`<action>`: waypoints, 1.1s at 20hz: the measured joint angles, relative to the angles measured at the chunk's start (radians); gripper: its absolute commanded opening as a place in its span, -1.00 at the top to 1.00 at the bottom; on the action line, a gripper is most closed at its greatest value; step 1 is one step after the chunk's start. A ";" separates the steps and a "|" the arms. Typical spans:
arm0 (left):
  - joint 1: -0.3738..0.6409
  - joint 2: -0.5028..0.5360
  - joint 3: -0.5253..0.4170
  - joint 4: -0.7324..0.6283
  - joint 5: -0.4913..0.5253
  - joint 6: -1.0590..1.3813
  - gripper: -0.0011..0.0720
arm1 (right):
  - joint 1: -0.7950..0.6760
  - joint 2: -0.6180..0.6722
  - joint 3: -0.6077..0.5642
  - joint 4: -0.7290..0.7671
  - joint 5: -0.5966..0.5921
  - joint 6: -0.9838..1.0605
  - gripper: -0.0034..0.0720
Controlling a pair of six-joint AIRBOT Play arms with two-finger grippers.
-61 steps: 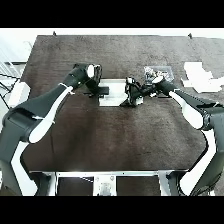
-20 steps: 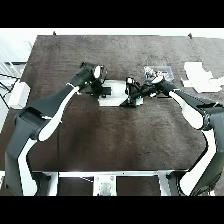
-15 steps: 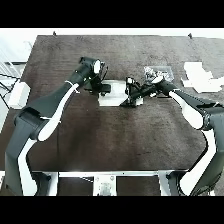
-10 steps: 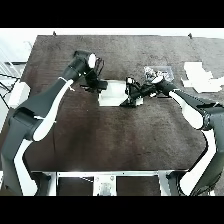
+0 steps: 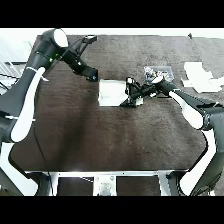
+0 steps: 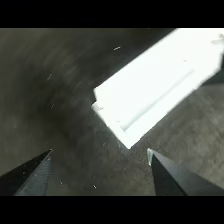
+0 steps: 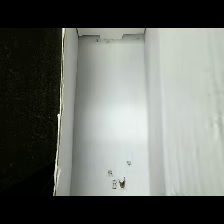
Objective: Fold the box and place the chain.
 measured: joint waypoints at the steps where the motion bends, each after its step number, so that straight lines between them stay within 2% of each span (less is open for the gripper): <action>1: 0.022 0.003 -0.013 -0.059 0.005 0.090 -1.00 | 0.000 0.000 0.000 0.000 0.000 0.000 -0.35; 4: 0.078 0.006 -0.061 -0.187 0.031 0.306 -1.00 | 0.000 0.000 0.000 0.000 0.000 0.000 -0.35; 9: 0.110 0.008 -0.093 -0.267 0.121 0.464 -1.00 | 0.000 0.000 0.000 0.000 0.000 0.000 -0.35; 12: 0.117 0.008 -0.122 -0.296 0.095 0.633 -1.00 | 0.000 0.000 0.000 0.000 0.000 0.000 -0.35; 16: 0.119 0.004 -0.216 -0.319 0.083 0.870 -1.00 | 0.000 0.000 0.000 0.000 0.000 0.000 -0.35; 22: 0.119 -0.054 -0.354 -0.378 0.195 1.139 -1.00 | 0.000 0.000 0.000 0.000 0.000 0.000 -0.35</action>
